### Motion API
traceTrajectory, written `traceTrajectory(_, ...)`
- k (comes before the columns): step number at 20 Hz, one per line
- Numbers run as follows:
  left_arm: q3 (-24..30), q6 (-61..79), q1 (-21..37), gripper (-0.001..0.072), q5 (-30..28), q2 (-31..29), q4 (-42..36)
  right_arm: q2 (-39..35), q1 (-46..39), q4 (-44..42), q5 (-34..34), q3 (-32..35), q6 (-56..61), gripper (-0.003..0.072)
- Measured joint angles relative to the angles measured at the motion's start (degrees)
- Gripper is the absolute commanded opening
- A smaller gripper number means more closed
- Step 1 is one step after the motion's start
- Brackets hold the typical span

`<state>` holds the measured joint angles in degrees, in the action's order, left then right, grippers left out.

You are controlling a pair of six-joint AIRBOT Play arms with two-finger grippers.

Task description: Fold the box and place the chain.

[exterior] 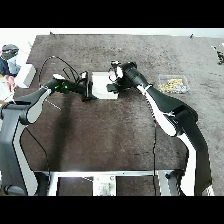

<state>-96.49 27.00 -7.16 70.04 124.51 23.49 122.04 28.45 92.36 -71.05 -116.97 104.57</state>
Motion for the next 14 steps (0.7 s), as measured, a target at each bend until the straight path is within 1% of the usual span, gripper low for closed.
traceTrajectory(6,0.0,0.0,0.0,0.0277,0.0,0.0,0.0,0.0,0.4,1.3,0.3,0.0,1.2,0.0149)
traceTrajectory(7,0.0,0.0,0.0,0.0277,0.0,0.0,0.0,0.0,0.5,1.4,0.3,0.0,1.7,0.0129)
traceTrajectory(8,0.0,0.0,0.0,0.0277,0.0,0.0,0.0,0.0,0.5,1.4,0.3,0.0,2.1,0.0027)
traceTrajectory(14,0.0,-0.1,0.0,0.0277,0.0,0.0,0.0,0.1,0.9,1.7,0.4,0.0,3.2,0.0030)
